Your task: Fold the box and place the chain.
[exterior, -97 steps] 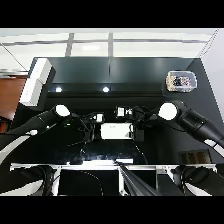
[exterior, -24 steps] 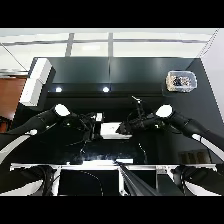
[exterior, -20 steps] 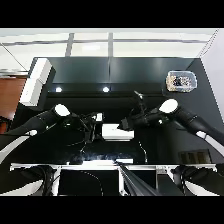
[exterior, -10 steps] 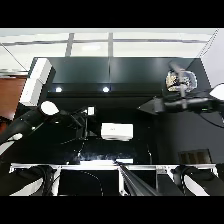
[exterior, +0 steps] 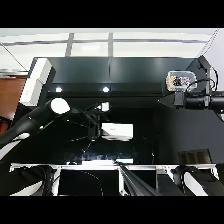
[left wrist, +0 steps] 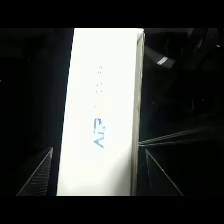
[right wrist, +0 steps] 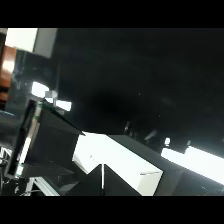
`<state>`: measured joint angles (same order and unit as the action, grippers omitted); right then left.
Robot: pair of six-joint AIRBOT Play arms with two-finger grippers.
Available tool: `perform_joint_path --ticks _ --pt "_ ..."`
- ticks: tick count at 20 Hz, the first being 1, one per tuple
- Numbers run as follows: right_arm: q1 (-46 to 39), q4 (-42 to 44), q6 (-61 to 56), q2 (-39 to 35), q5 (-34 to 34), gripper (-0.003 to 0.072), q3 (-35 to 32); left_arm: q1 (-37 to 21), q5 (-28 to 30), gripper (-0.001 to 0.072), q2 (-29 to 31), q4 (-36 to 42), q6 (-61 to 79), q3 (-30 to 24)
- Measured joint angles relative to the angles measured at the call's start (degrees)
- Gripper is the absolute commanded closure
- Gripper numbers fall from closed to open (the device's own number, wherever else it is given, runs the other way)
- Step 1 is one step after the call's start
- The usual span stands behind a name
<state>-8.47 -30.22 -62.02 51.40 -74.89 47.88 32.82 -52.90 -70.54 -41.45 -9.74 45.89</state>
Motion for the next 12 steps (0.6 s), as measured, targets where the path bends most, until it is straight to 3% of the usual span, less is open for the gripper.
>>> perform_joint_path --ticks 5,12 --pt "-0.6 -0.4 0.0 -0.1 -0.4 0.0676 0.0 3.1 1.3 0.0002 -5.7 0.1 -1.1 3.9" --pt "-0.7 -0.6 0.0 -0.1 0.0 0.0676 0.0 4.7 0.7 0.0001 -8.5 0.3 -2.6 4.8"
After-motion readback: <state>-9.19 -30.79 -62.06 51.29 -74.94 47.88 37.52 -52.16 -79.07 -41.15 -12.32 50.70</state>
